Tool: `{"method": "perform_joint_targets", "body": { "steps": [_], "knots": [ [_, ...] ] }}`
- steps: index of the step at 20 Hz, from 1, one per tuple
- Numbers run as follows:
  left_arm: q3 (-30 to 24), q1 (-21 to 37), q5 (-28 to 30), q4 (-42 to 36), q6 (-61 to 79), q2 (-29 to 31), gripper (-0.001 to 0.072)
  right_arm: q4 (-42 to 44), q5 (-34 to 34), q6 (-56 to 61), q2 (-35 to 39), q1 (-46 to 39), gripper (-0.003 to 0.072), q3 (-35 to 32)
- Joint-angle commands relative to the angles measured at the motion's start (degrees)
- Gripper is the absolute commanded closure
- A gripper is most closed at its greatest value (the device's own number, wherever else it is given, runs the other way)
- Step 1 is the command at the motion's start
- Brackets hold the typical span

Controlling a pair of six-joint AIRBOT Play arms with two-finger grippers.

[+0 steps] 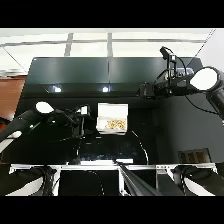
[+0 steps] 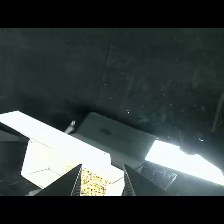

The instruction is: Fold the box and place the chain.

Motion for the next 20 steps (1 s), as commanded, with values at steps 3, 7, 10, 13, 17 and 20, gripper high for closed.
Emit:
{"method": "perform_joint_targets", "body": {
  "steps": [3,7,10,13,17,20],
  "knots": [
    [2.23,-1.44,0.7,-0.07,2.05,-5.6,-0.0006,-2.4,-0.17,0.04,0.02,0.07,0.0371,0.0],
    [2.58,-1.42,2.43,-0.74,0.48,-5.88,-0.0005,-2.38,-0.33,0.07,0.02,0.07,0.0371,0.0],
    [4.13,-1.46,2.89,-1.16,-0.48,-7.13,-0.0006,-2.38,-0.37,0.04,0.02,0.07,0.0371,0.02],
    [4.79,-2.14,2.97,-0.85,-0.57,-7.72,-0.0006,-2.38,-0.37,0.04,0.02,0.07,0.0371,0.0],
    [5.05,-3.54,3.19,-0.9,-0.09,-7.85,-0.0006,-2.38,-0.52,0.04,0.02,0.07,0.0371,0.0],
    [5.6,-4.74,3.17,-1.16,0.13,-8.24,-0.0006,-2.36,-0.61,0.04,0.02,0.07,0.0371,0.02]
  ]
}}
